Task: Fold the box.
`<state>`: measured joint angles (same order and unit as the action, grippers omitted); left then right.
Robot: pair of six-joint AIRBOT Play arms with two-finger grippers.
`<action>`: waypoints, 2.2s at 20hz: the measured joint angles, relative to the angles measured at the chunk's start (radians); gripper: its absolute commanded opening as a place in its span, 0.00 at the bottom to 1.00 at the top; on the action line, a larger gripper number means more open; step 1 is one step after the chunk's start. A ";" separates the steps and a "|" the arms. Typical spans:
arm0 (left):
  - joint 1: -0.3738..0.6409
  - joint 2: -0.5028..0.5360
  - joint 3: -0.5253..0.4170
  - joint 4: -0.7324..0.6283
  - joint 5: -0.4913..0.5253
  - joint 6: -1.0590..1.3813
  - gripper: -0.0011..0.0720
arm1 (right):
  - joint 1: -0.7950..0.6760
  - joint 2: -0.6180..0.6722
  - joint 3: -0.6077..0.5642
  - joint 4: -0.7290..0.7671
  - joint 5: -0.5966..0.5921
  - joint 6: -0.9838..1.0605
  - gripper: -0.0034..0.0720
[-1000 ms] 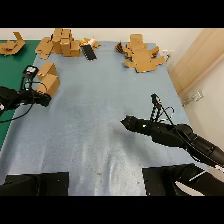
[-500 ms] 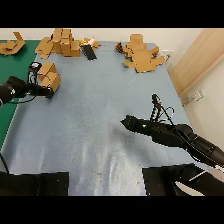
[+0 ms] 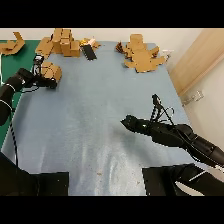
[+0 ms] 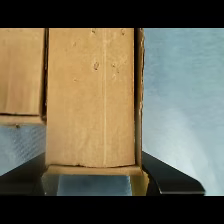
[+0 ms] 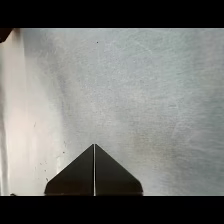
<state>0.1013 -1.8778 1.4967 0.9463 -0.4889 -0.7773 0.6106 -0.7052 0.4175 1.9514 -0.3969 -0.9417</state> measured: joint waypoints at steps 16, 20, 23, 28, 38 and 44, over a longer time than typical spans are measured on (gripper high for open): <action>0.011 -0.061 0.141 0.050 -0.140 -0.025 0.97 | 0.000 0.000 0.000 0.000 0.000 0.018 0.61; 0.040 -0.061 0.215 0.105 -0.278 -0.089 0.97 | 0.000 0.000 0.000 0.000 -0.001 0.018 0.74; 0.062 -0.057 0.270 0.128 -0.373 -0.126 0.97 | 0.000 0.000 0.000 0.000 -0.001 0.018 0.74; 0.090 -0.013 0.330 0.153 -0.489 -0.158 0.97 | 0.000 0.000 0.000 0.000 -0.001 0.018 0.74; 0.068 0.167 0.353 0.152 -0.686 -0.189 0.03 | 0.000 -0.039 0.004 -0.013 -0.002 0.018 0.18; -0.006 0.299 0.214 0.129 -0.822 -0.240 0.02 | -0.045 -0.135 0.119 -0.094 -0.088 -0.074 0.05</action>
<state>0.0956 -1.5787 1.7111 1.0756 -1.3113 -1.0176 0.5655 -0.8406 0.5362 1.8572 -0.4847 -1.0157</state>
